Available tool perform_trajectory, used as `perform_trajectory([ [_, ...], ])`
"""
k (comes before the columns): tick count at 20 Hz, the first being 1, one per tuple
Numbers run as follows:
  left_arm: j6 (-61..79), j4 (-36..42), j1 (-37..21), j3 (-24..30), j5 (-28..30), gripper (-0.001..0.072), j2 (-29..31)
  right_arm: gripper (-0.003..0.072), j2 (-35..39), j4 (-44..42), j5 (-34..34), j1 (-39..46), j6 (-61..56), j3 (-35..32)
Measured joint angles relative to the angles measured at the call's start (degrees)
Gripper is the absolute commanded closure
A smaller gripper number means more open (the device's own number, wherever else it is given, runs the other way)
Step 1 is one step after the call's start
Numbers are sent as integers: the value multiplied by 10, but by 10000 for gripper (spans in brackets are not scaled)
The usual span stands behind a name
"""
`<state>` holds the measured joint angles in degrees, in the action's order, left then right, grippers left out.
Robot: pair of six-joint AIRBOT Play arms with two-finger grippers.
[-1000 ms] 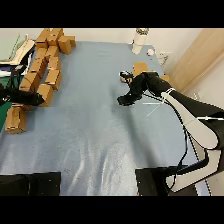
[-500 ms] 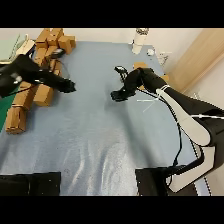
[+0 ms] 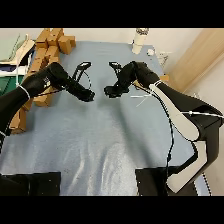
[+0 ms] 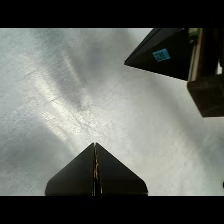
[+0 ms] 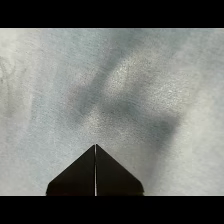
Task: Fold the box.
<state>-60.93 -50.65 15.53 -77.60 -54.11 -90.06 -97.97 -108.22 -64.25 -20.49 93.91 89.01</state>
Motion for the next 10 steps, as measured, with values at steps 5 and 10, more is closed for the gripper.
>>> perform_trajectory([
  [5, -2, 4, 4, -1, 1, 695, -2, 682, -1, 0, -5, -2, -4, 3],
  [10, -2, 5, 6, -1, 1, 695, -3, 682, -2, 0, -6, -2, -4, 3],
])
